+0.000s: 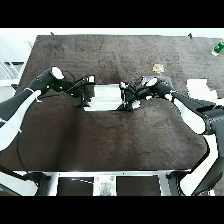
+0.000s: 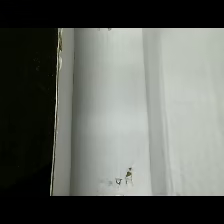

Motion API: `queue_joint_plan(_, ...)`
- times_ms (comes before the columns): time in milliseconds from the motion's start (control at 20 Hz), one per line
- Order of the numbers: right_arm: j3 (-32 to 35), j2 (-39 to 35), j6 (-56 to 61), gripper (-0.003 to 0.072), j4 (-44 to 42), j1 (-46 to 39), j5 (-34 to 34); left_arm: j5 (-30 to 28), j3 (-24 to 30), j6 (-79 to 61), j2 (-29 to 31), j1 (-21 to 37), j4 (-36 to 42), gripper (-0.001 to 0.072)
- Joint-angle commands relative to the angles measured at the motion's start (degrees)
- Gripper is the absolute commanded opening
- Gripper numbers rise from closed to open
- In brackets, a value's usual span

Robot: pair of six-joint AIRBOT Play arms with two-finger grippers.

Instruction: Fold the box and place the chain.

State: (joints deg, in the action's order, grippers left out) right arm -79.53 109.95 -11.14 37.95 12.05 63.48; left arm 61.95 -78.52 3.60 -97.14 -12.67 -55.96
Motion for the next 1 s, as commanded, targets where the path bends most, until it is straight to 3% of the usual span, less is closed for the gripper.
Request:
queue_joint_plan(0, 0.0, 0.0, 0.0, 0.0512, 0.0, 0.0, 0.0, 0.5, 0.0, -1.8, -0.9, -0.2, -0.6, 0.0709)
queue_joint_plan(650, 0.0, 0.0, 0.0, 0.0512, 0.0, 0.0, 0.0, -2.8, 0.0, -3.5, -2.8, -2.6, -0.6, 0.0707)
queue_joint_plan(750, 0.0, 0.0, 0.0, 0.0512, 0.0, 0.0, 0.0, -2.9, 0.0, -3.5, -2.8, -2.6, -0.6, 0.0535)
queue_joint_plan(950, 0.0, 0.0, 0.0, 0.0512, 0.0, 0.0, 0.0, -2.5, 0.0, -3.4, -2.8, -2.6, -0.4, 0.0535)
